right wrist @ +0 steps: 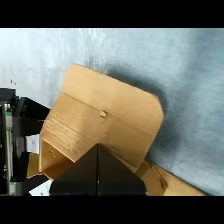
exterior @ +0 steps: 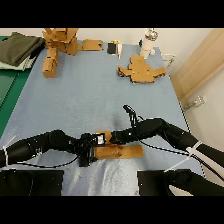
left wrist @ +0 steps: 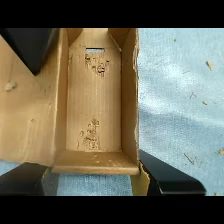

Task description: Fold the box.

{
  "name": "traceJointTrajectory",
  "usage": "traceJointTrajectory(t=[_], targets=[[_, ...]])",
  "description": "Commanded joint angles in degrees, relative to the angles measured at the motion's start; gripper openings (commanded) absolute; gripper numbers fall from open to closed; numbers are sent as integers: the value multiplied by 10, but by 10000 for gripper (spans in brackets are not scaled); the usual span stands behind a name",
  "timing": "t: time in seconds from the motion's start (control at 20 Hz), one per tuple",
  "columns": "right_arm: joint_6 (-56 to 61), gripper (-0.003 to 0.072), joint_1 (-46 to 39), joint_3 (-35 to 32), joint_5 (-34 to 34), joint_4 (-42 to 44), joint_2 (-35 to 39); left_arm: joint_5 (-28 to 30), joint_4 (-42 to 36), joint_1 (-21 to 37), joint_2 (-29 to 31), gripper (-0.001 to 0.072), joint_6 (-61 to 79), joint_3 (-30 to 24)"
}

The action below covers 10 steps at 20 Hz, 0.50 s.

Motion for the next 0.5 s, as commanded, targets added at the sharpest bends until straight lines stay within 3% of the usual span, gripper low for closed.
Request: traceJointTrajectory(t=[0.0,0.3,0.45], targets=[[-5,5,16,1,24,-16,-14,-2,0,0,0,521,0,-2],[-24,4,15,14,38,-46,0,-2,-2,0,0,521,0,-2],[-4,4,15,47,16,-119,53,-2,-2,0,0,521,0,-2]])
